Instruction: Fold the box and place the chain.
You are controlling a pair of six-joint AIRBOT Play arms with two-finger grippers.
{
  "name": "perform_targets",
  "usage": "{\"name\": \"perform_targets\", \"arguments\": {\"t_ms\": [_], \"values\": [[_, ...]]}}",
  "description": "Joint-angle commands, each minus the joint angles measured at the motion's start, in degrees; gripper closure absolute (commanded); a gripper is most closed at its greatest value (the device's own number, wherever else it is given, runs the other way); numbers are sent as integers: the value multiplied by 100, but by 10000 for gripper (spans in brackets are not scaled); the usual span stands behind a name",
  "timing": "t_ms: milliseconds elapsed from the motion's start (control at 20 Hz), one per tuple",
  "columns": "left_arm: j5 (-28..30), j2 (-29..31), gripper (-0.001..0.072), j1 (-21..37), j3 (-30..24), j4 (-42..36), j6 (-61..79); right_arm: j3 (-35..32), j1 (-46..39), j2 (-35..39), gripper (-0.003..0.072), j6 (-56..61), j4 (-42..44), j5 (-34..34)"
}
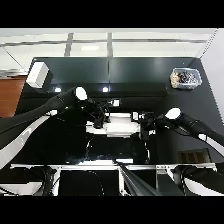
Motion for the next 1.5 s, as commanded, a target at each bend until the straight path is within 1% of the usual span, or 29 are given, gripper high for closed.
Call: {"name": "perform_targets", "arguments": {"t_ms": [0, 450, 500, 550, 600, 650, 700, 750, 800, 850, 950, 1000, 1050, 1100, 1150, 1200, 1250, 1300, 1350, 1400, 1450], "values": [[4, -4, 684, -2, 7, 24, -7, 2, -31, -2, -10, 13, -13, 61], [7, -4, 684, -2, 7, 20, -4, 0, -13, -4, -9, 31, -120, 55], [4, -2, 684, -2, 7, 20, -7, 0, -13, -4, 97, 31, -120, 55], [4, -2, 684, -2, 7, 20, -7, 0, -13, -4, 175, 33, -120, 55], [9, -2, 684, -2, 7, 20, -7, 0, -13, -2, 203, 31, -120, 55], [4, 4, 681, -2, 7, 20, -66, 0, -13, -4, 203, 31, -120, 55], [-11, 33, 593, 0, 9, 33, -208, 0, -13, -2, 203, 33, -118, 55], [-20, 107, 346, 17, 9, 46, -442, 0, -13, -2, 224, 33, -118, 52], [7, 223, 230, 44, 42, 76, -874, 0, -13, -2, 231, 35, -116, 50], [9, 393, 205, 87, 122, 199, -1460, 0, -13, -2, 231, 37, -116, 50], [-151, 815, 200, 208, 247, 671, -2505, 0, -13, -2, 232, 37, -116, 50], [-339, 1032, 200, 282, 256, 979, -2977, 0, -13, -4, 360, 35, -116, 50], [-693, 1237, 200, 380, 256, 1316, -3536, 0, -13, -2, 537, 39, -114, 50], [-1154, 1373, 220, 492, 256, 1565, -4127, 0, -13, -2, 557, 39, -114, 50], [-1716, 1451, 316, 638, 251, 1696, -4695, 0, -13, -2, 558, 39, -109, 50], [-2269, 1458, 540, 778, 232, 1637, -5152, 0, -15, -2, 558, 39, -105, 48], [-2651, 1449, 686, 896, 122, 1368, -5403, 0, -17, -2, 558, 39, -122, 42], [-2774, 1451, 686, 973, -122, 750, -5388, 0, -17, -2, 557, 33, -118, 39], [-2603, 1451, 686, 986, -426, 42, -5226, 0, -15, -2, 558, 33, -116, 20], [-2166, 1451, 686, 966, -780, -837, -4927, 0, -15, -2, 558, 33, -116, 17], [-1580, 1451, 686, 946, -1102, -1768, -4529, 0, -15, -2, 558, 33, -116, 17]]}}
